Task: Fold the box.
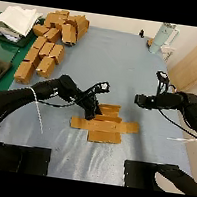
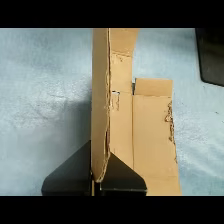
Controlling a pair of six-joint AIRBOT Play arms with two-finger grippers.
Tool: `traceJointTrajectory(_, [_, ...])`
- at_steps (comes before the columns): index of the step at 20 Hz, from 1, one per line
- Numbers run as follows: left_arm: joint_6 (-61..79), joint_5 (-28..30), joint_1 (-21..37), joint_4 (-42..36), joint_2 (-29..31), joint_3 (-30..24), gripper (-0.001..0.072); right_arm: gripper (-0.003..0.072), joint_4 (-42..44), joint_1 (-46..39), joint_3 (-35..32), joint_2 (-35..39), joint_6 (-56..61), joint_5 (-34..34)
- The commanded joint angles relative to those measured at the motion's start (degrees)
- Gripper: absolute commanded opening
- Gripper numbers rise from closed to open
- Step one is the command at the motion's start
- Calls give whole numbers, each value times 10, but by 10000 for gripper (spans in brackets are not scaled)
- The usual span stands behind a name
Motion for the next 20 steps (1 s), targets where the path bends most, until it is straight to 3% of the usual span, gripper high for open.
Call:
traceJointTrajectory(1, [-2, -4, 5, -11, 0, 0, 11, 149, 0, 0, 1, 0, 0, -1])
traceJointTrajectory(12, [0, -6, 0, -11, 0, -15, 11, 148, 0, 0, 1, 0, -1, 1])
traceJointTrajectory(13, [1, -10, 0, -11, 0, -15, 11, 136, 0, 0, 1, 0, -1, 1])
traceJointTrajectory(14, [1, -15, 0, -11, 0, -15, 12, 38, 0, 0, 1, 0, -9, 0])
traceJointTrajectory(15, [1, -18, 0, -11, 0, -15, 12, 7, 1, 1, 1, 0, -15, -7])
traceJointTrajectory(20, [1, -17, 0, -11, 0, -15, 13, 4, -16, 79, 1, 53, -43, -157])
